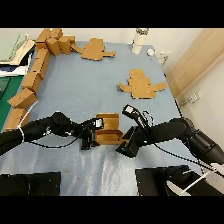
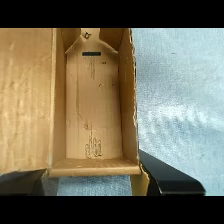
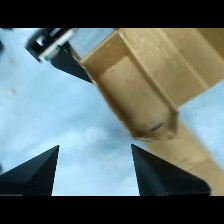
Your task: Fold the box.
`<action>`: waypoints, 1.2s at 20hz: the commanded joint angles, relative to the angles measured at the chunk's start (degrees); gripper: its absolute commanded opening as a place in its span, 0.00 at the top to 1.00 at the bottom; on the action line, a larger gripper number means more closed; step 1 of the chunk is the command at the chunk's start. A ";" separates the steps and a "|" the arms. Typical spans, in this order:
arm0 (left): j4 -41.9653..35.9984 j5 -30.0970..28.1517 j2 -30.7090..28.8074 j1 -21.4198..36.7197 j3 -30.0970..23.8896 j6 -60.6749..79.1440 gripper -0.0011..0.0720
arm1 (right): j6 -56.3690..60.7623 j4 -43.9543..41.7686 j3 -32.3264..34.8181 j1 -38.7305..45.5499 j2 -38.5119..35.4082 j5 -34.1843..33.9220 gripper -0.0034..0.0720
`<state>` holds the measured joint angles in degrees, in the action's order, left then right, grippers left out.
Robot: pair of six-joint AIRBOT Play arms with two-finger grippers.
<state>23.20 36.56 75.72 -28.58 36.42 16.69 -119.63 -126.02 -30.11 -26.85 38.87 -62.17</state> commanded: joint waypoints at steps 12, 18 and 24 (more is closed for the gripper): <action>0.00 0.02 0.02 -0.02 0.04 -0.02 0.35 | 28.89 -4.68 -5.16 -0.24 11.26 15.08 0.95; -0.02 0.02 0.02 -0.02 0.04 -0.04 0.35 | 24.90 3.08 -19.71 2.19 33.27 13.49 0.95; 0.00 0.02 0.02 -0.02 0.04 -0.04 0.35 | 19.85 3.21 -20.20 2.12 40.09 12.35 0.95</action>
